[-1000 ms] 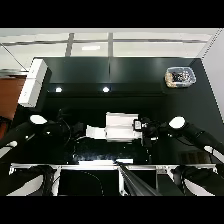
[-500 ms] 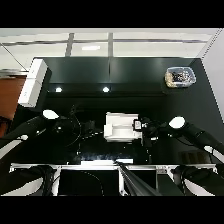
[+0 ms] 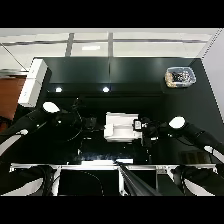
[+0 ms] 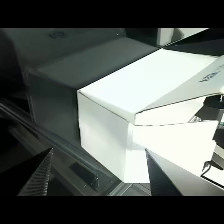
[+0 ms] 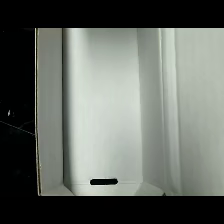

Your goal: Fold the box and place the chain.

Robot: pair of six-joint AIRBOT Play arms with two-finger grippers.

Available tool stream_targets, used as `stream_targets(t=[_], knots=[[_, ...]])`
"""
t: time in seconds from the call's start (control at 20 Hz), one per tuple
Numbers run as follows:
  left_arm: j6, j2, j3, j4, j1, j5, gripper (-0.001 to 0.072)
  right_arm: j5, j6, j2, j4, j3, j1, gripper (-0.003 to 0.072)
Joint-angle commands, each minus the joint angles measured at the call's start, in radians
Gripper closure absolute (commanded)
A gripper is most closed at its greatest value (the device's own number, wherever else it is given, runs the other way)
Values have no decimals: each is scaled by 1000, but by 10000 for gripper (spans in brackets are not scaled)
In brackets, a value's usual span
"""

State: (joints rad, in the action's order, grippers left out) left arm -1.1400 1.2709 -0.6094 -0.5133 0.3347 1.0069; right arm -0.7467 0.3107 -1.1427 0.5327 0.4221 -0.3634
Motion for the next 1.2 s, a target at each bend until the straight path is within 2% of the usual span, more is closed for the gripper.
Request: stream_targets(t=[0.0,0.25,0.4,0.65,0.7,0.75,0.95,1.15], knots=[[-19,0,-10,-5,36,-16,16,0,0,-1,0,1,0,162],[-67,0,-10,-13,147,-172,16,0,0,-1,0,1,0,162],[-103,0,-12,-38,180,-217,18,0,0,-1,0,1,0,162],[-208,0,-24,-157,196,-226,37,0,0,-1,0,1,0,162],[-216,0,-25,-157,196,-229,54,0,0,-1,0,1,0,162],[-219,0,-25,-157,196,-231,117,0,0,-1,0,1,0,162],[-243,0,-54,-177,219,-218,121,0,0,-1,0,1,0,161],[-437,0,-122,-365,291,-203,131,0,0,-1,0,1,0,162]])
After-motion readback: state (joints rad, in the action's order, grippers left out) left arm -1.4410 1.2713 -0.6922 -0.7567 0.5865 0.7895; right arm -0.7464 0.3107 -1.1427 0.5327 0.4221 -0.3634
